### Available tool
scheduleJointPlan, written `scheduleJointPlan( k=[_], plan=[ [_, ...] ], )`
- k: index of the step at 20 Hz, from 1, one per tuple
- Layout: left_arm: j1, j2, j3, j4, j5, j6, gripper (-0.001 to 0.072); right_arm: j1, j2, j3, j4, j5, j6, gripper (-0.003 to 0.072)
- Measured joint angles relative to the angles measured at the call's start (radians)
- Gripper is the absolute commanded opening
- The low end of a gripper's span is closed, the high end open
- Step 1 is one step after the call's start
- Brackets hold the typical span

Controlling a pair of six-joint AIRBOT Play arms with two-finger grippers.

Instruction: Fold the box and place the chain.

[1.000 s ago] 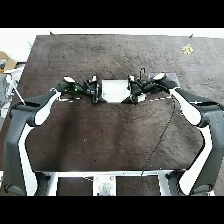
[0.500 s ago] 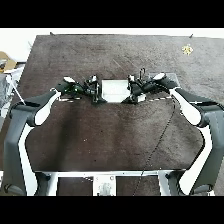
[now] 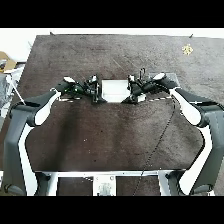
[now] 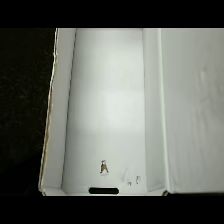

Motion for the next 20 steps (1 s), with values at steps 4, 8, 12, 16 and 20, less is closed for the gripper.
scheduleJointPlan(
  k=[4,8,12,16,20],
  plan=[
    [0.0,0.0,0.0,0.002,-0.004,0.001,0.0354,-0.001,0.005,0.0,0.005,0.009,0.015,0.0517],
    [0.0,0.0,0.0,0.001,-0.001,0.001,0.0354,0.0,0.023,0.001,0.005,0.014,0.084,0.0667],
    [0.0,0.0,0.0,0.0,0.0,0.001,0.0354,-0.003,0.059,0.002,-0.116,0.003,0.157,0.0667],
    [0.0,0.0,0.0,0.0,0.0,0.001,0.0354,-0.006,0.119,0.002,-0.259,0.002,0.254,0.0666],
    [0.0,0.0,0.0,0.0,0.0,0.0,0.0354,-0.008,0.205,0.002,-0.337,0.012,0.36,0.0417]
  ],
)
